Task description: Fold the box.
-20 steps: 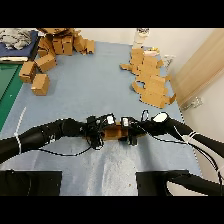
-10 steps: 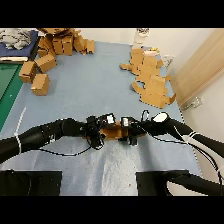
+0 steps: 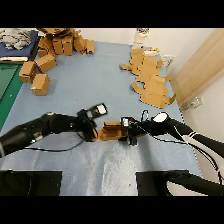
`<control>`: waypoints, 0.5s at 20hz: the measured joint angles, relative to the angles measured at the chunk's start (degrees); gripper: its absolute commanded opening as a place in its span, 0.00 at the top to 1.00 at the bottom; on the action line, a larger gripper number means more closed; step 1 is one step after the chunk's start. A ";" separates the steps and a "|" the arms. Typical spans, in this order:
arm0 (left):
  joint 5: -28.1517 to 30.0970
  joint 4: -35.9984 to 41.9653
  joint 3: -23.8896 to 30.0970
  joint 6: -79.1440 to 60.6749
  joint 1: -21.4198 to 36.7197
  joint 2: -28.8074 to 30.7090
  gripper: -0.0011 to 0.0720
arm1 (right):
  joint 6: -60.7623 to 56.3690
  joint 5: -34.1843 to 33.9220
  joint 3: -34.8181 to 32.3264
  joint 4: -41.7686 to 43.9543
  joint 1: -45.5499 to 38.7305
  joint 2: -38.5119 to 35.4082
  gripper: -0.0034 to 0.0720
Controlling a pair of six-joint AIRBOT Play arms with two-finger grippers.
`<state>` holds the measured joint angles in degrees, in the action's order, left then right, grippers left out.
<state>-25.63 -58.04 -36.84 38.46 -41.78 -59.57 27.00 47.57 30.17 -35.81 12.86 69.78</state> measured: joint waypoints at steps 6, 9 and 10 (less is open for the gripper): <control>-20.96 -23.41 1.33 49.33 9.33 11.80 0.97 | -0.50 0.00 0.00 -0.26 0.02 0.00 0.34; -25.51 -22.64 4.07 60.70 11.80 12.35 0.97 | -0.52 0.00 0.00 -0.26 0.02 0.00 0.34; -25.35 -20.61 5.01 62.45 12.13 11.61 0.97 | -0.55 0.00 0.00 -0.17 0.02 0.00 0.34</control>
<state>-50.98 -78.65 -31.83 100.90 -29.65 -47.97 26.46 47.57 30.17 -35.99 12.88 69.78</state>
